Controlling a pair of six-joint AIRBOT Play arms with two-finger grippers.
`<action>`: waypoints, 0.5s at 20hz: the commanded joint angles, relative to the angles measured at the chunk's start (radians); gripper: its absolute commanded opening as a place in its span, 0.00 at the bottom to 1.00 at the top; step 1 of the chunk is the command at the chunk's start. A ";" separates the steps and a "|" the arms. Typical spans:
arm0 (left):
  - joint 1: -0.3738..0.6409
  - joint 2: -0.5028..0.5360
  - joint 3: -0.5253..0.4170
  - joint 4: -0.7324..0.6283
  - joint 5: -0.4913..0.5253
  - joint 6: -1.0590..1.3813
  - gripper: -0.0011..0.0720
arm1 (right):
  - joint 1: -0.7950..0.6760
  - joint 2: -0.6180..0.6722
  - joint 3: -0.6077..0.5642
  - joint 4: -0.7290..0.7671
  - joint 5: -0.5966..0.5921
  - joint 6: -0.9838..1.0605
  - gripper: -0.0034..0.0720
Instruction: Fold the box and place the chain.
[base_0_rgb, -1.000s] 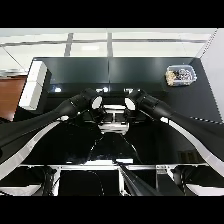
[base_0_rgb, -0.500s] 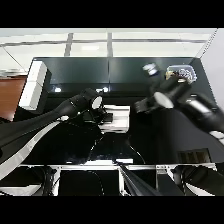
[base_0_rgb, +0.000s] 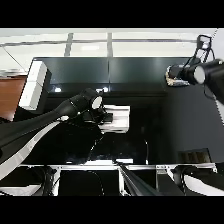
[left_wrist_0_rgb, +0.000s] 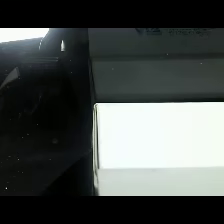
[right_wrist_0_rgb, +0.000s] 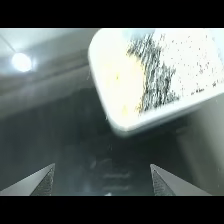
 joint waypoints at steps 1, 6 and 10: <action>0.000 0.000 0.000 0.000 -0.001 0.002 0.06 | -0.140 -0.259 0.310 0.124 0.170 -0.039 0.99; 0.001 0.000 0.000 0.000 0.000 0.002 0.06 | -0.197 -0.584 0.685 0.122 0.435 -0.045 0.99; 0.001 0.000 0.000 0.000 -0.001 0.002 0.06 | -0.235 -0.685 0.780 0.123 0.429 -0.023 0.99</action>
